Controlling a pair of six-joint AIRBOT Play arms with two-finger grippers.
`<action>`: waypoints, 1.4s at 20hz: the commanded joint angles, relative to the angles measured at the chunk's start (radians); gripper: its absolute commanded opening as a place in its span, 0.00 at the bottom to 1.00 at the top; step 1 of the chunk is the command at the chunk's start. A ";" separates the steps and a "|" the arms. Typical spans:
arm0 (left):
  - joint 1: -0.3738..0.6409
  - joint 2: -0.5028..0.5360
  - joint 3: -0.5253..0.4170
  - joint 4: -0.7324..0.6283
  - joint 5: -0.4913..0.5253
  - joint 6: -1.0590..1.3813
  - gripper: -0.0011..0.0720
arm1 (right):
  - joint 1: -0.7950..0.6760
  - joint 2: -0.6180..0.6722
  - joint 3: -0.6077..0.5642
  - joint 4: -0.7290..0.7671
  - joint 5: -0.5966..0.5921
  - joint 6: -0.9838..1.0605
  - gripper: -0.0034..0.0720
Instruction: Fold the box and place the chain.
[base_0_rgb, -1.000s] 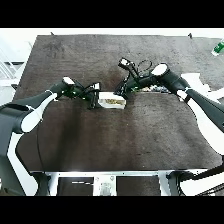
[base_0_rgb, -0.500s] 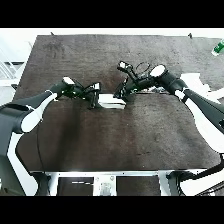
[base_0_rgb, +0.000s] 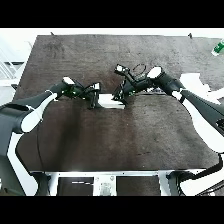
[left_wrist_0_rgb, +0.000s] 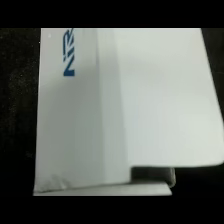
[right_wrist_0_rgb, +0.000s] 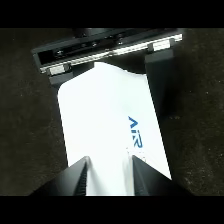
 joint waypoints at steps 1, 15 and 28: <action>0.000 0.001 0.001 0.000 0.000 0.000 0.56 | 0.002 -0.005 0.002 -0.006 -0.054 -0.003 0.45; 0.000 0.001 0.001 0.000 0.000 0.000 0.56 | 0.015 -0.005 0.027 -0.059 -0.060 0.001 0.41; 0.000 0.001 0.001 0.000 0.000 0.000 0.56 | 0.044 -0.026 0.023 -0.103 -0.047 0.035 0.41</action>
